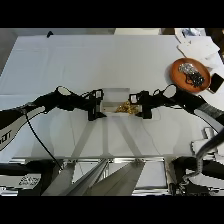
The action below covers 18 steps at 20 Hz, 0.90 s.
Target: Fold the box and place the chain.
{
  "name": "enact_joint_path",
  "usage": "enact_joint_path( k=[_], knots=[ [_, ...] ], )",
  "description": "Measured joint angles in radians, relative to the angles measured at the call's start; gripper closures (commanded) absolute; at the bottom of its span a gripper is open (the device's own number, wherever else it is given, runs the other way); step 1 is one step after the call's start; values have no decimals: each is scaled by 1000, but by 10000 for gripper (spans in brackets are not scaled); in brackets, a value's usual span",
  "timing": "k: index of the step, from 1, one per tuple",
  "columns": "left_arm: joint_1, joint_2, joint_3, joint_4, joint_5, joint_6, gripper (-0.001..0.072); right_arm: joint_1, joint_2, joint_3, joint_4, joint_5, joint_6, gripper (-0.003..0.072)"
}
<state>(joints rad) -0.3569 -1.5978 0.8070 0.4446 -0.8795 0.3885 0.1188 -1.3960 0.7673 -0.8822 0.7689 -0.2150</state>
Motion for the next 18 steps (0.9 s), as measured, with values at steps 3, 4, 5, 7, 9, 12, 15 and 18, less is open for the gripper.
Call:
enact_joint_path(
  k=[3,4,5,7,9,12,15,18],
  knots=[
    [0,0,0,0,0,0,454,0,0,-5,29,-17,-1,97],
    [0,0,0,0,0,0,454,0,-1,-5,35,-20,3,206],
    [0,0,0,0,0,0,454,0,-3,-6,39,-23,13,309],
    [0,0,0,0,0,0,454,0,-8,-7,45,-25,37,324],
    [0,0,0,0,0,0,454,0,-17,-7,46,-27,63,384],
    [0,0,0,0,0,0,454,0,-29,-7,48,-27,92,517],
    [0,0,0,0,0,0,454,0,-34,-7,43,-26,106,619],
    [0,0,0,0,0,0,454,0,-35,-6,21,-21,126,671]
  ],
)
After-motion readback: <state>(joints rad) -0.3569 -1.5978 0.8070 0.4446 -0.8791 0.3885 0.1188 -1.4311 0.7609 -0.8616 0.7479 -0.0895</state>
